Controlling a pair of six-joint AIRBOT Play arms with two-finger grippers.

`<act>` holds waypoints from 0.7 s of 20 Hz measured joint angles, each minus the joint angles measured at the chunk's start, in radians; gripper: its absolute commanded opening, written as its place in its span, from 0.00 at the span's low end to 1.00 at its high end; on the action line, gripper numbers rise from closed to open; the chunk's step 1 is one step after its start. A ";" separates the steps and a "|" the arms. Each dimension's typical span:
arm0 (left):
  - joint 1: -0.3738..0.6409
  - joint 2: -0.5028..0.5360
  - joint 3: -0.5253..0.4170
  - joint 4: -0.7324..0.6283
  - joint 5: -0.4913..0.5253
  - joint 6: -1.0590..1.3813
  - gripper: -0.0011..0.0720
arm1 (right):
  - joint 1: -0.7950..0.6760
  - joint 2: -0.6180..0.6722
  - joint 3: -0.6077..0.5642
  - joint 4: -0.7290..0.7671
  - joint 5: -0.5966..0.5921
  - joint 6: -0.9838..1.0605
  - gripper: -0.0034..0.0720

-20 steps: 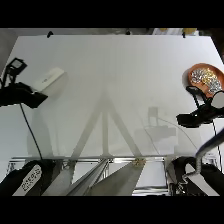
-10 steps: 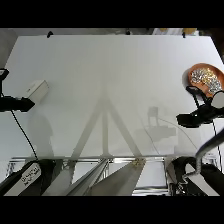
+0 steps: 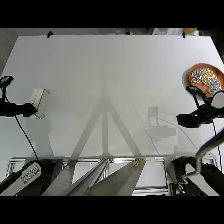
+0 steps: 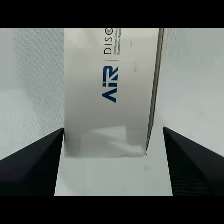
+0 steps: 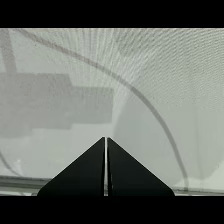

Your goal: Fold the box and place the chain.

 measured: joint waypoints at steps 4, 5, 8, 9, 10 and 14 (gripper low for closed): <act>-0.008 0.068 0.000 0.006 -0.021 -0.007 0.97 | 0.000 0.000 0.000 0.000 0.000 0.000 0.07; -0.013 0.097 0.000 0.008 -0.028 -0.009 0.97 | 0.000 0.000 0.000 0.000 0.000 0.000 0.07; -0.027 0.188 0.000 0.010 -0.043 -0.010 0.97 | 0.000 0.000 0.000 0.000 0.000 0.000 0.07; -0.032 0.220 0.000 0.008 -0.050 -0.010 0.97 | 0.000 0.000 0.000 0.000 0.000 0.000 0.07; -0.036 0.253 0.000 0.003 -0.058 -0.010 0.97 | 0.000 0.000 0.000 0.000 0.000 0.000 0.07; -0.042 0.368 0.000 -0.039 -0.106 -0.013 0.97 | 0.000 0.000 0.000 0.000 0.000 0.000 0.07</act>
